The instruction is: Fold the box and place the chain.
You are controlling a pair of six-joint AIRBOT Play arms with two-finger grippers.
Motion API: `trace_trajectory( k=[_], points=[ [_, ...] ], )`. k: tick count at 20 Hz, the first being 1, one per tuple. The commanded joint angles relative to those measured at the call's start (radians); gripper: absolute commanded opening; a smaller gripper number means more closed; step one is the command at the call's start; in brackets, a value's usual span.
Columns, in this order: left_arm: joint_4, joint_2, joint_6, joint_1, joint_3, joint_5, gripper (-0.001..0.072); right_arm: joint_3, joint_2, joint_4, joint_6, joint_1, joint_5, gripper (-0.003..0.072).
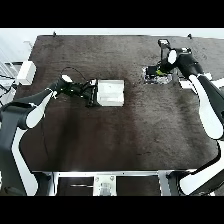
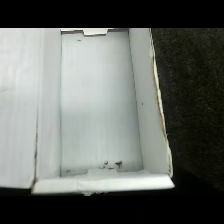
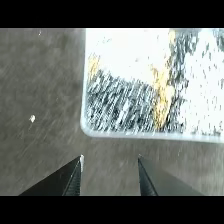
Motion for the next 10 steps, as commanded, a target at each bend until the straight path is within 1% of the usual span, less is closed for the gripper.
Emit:
trace_trajectory(
  k=[1,2,6,10],
  points=[
    [0.0,0.0,0.0,0.0,0.0,0.0,0.0469,0.035,-0.071,0.069,-0.097,-0.052,-0.073,0.0401],
    [0.0,0.0,0.0,0.0,0.0,0.0,0.0469,0.055,-0.093,0.069,-0.108,-0.054,-0.074,0.0376],
    [0.0,0.0,0.0,0.0,0.0,0.0,0.0469,0.135,-0.166,0.069,-0.114,-0.055,-0.077,0.0376],
    [0.0,0.0,0.0,0.0,0.0,0.0,0.0469,0.14,-0.194,0.077,-0.126,-0.055,-0.058,0.0374]
  ],
)
